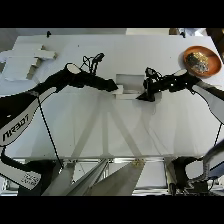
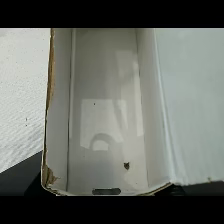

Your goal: Fold the box and place the chain.

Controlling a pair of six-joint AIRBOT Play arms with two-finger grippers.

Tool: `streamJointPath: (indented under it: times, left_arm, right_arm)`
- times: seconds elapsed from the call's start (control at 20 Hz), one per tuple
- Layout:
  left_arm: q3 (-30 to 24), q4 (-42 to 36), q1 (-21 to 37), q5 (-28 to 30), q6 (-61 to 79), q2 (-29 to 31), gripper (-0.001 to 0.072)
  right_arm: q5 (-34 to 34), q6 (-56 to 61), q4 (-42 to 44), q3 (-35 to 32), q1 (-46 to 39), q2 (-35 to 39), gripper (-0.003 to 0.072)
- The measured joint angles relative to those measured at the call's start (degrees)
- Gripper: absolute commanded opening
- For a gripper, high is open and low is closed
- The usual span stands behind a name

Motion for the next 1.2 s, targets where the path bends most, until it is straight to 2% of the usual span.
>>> streamJointPath:
  times: [0.3,0.8,1.2]
  left_arm:
    - [0.0,1.0,-2.5,4.4,0.1,0.0,0.0451]
    - [0.0,11.0,-4.3,8.5,0.0,0.2,0.0461]
    - [0.0,11.5,-4.3,10.8,-3.2,0.2,0.0465]
  right_arm:
    - [0.0,0.0,0.0,0.0,0.0,0.0,0.0521]
    - [0.0,0.0,0.0,0.0,0.0,0.0,0.0521]
    - [0.0,0.0,0.0,0.0,0.0,0.0,0.0521]
